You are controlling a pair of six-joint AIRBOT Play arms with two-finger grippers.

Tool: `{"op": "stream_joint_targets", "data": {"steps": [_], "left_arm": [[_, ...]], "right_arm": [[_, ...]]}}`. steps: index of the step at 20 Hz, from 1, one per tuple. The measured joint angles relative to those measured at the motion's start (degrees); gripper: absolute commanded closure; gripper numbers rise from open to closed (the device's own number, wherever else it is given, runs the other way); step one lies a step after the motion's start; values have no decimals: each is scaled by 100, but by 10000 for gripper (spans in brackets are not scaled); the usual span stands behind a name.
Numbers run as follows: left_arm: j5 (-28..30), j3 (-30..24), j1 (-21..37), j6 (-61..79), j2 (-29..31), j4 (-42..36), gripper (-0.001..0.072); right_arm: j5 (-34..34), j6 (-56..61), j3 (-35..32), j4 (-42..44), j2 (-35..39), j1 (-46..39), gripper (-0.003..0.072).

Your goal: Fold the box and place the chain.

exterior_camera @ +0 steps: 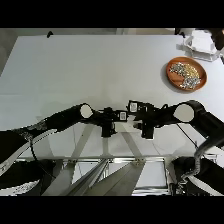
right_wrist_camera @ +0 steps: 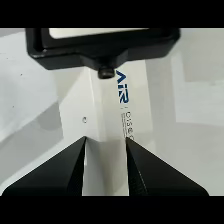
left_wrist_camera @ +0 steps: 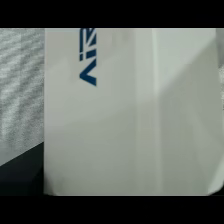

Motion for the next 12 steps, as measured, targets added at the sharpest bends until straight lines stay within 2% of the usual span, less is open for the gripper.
{"op": "stream_joint_targets", "data": {"steps": [12], "left_arm": [[9, 0, 2, 0, 0, -7, 388]], "right_arm": [[-407, 131, -157, 37, -52, 2, 452]]}}
